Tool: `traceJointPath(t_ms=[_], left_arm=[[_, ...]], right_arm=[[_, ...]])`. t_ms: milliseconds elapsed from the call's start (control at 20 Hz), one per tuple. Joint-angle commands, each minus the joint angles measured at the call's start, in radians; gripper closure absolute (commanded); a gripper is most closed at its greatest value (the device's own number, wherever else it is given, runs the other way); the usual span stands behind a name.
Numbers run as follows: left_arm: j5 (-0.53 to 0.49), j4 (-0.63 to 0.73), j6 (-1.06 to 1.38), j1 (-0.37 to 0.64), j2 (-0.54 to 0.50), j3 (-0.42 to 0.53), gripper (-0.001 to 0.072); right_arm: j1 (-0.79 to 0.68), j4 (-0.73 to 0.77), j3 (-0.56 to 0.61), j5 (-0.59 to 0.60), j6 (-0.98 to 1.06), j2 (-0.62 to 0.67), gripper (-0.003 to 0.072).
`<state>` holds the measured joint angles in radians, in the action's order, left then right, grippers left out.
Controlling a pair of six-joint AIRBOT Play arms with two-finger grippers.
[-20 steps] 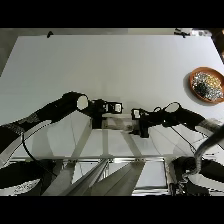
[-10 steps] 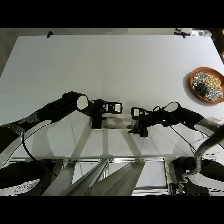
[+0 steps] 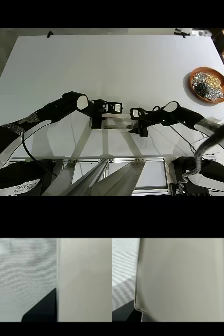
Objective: Fold the box and place the chain.
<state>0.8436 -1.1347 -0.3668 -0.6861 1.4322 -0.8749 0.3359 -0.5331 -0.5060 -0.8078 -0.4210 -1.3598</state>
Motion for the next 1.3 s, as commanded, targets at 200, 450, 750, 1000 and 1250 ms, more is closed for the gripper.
traceJointPath(t_ms=[200, 450, 750, 1000, 1250], left_arm=[[-0.001, 0.000, 0.000, 0.000, 0.000, 0.000, 0.0698], [-0.001, 0.000, 0.000, 0.000, 0.000, 0.000, 0.0698], [-0.001, 0.000, 0.000, 0.000, 0.000, 0.000, 0.0698], [-0.001, 0.000, 0.000, 0.000, 0.000, 0.000, 0.0698], [-0.001, 0.000, 0.000, 0.000, 0.000, 0.000, 0.0698]], right_arm=[[-0.001, -0.116, -0.002, 0.065, 0.111, 0.007, 0.0271], [-0.001, -0.113, -0.002, 0.063, 0.111, 0.031, 0.0103], [-0.001, -0.085, -0.002, 0.026, 0.111, 0.064, -0.0022], [-0.001, -0.064, -0.002, 0.020, 0.111, 0.087, -0.0007], [0.000, -0.053, -0.002, -0.001, 0.106, 0.087, -0.0024]])
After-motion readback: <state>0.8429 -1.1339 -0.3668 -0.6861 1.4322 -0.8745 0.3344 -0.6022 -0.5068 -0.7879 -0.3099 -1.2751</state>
